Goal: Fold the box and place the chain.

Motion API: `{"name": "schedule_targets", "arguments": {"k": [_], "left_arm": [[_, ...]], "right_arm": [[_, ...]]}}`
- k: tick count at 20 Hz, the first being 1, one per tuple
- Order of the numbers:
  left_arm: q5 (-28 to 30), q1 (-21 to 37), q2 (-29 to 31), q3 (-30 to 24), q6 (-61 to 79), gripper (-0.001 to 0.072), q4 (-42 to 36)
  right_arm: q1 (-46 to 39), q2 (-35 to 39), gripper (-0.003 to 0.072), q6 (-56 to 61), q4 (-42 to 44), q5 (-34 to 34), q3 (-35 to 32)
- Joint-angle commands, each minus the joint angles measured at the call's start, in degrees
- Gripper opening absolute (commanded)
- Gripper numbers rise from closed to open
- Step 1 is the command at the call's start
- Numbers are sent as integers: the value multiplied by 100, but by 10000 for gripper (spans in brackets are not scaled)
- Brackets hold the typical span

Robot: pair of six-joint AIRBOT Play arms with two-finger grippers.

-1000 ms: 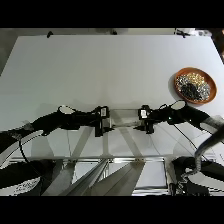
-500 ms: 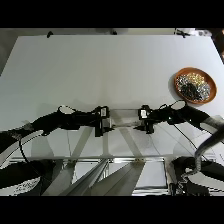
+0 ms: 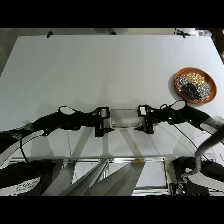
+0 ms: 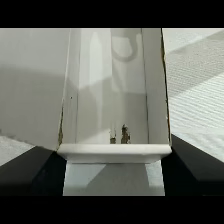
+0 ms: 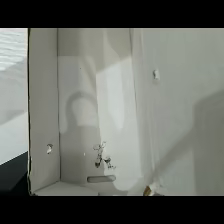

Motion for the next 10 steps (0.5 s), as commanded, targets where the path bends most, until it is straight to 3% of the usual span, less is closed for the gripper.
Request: {"name": "schedule_targets", "arguments": {"k": [1,5,10], "left_arm": [[17,7,4,2,-4,209,-9],[20,7,4,2,-4,209,-9],[17,4,4,2,-4,209,-9]], "right_arm": [[-2,308,714,1106,-809,22,0],[-2,828,708,2579,-2153,35,0],[-2,1663,705,3300,-2658,319,2]]}}
